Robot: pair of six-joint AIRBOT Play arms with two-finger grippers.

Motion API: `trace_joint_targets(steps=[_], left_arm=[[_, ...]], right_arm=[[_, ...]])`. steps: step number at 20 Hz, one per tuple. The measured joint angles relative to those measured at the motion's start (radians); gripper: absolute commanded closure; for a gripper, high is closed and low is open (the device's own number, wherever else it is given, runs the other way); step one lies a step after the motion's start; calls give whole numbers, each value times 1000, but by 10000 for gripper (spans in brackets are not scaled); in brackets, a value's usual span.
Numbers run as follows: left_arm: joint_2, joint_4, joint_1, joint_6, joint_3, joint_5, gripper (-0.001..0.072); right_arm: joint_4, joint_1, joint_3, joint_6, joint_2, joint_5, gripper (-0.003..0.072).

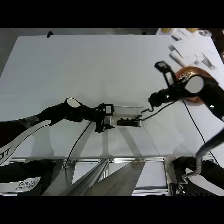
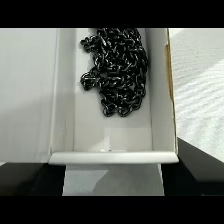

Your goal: Fold the box and place the chain.

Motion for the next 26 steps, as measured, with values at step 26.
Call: trace_joint_targets(steps=[26], left_arm=[[0,0,0,0,0,0,599]], right_arm=[[-161,62,-42,-6,-132,-63,667]])
